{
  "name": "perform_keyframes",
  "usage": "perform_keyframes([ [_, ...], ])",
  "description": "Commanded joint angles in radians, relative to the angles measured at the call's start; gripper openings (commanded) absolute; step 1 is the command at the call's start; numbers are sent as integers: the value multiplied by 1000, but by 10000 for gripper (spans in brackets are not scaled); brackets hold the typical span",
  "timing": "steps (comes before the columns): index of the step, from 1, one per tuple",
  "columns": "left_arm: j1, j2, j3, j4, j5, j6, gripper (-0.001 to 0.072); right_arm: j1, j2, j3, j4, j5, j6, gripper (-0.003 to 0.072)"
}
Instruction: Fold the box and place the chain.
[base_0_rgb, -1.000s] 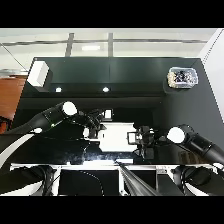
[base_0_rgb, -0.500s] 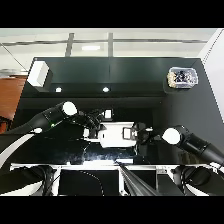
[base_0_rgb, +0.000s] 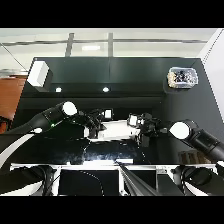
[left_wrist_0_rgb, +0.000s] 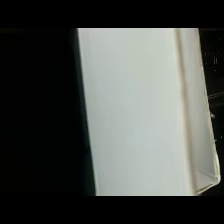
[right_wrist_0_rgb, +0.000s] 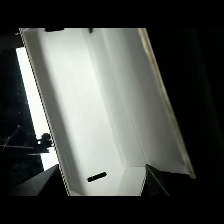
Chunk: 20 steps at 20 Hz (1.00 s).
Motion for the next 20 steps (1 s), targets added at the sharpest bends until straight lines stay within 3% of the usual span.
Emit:
perform_keyframes([
  [1,-1,1,1,1,-1,1,30,-20,2,21,-3,17,5,628],
  [8,-1,1,1,1,1,1,30,-56,2,21,-14,31,34,627],
  [12,-1,1,1,1,2,1,30,-55,1,16,27,106,-2,618],
  [17,-1,1,1,1,1,2,32,-55,-56,-5,133,95,-162,618],
  [20,-1,2,1,1,-4,2,32,-55,-83,-5,161,28,-203,618],
])
